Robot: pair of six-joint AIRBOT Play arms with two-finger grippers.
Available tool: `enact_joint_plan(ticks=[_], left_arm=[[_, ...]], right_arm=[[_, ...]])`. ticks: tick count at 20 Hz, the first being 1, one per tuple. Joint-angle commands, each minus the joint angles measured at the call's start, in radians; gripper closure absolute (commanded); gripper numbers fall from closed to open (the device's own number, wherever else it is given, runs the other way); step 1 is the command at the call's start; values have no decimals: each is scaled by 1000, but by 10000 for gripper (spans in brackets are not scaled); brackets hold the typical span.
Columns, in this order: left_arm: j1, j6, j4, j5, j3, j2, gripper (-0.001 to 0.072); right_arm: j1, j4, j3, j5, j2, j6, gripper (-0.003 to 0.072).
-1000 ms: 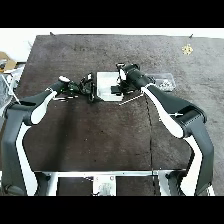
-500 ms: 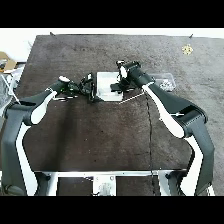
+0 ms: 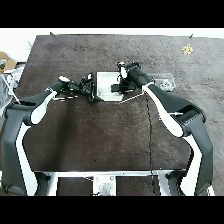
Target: Fold the box and place the chain.
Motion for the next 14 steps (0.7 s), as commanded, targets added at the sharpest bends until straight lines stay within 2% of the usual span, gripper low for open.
enact_joint_plan(ticks=[1,2,3,4,10,14], left_arm=[[0,3,1,0,1,0,251],[0,3,1,0,1,0,251],[0,3,1,0,1,0,250],[0,3,1,0,1,0,251],[0,3,2,0,1,0,251],[0,3,1,0,1,0,251]], right_arm=[[0,-19,0,-4,-5,10,681],[0,-19,0,-4,-5,10,680],[0,-18,0,-4,-3,7,544],[0,-18,0,-3,0,-5,358],[-5,-15,0,10,82,-60,352],[-28,-15,0,31,164,-181,353]])
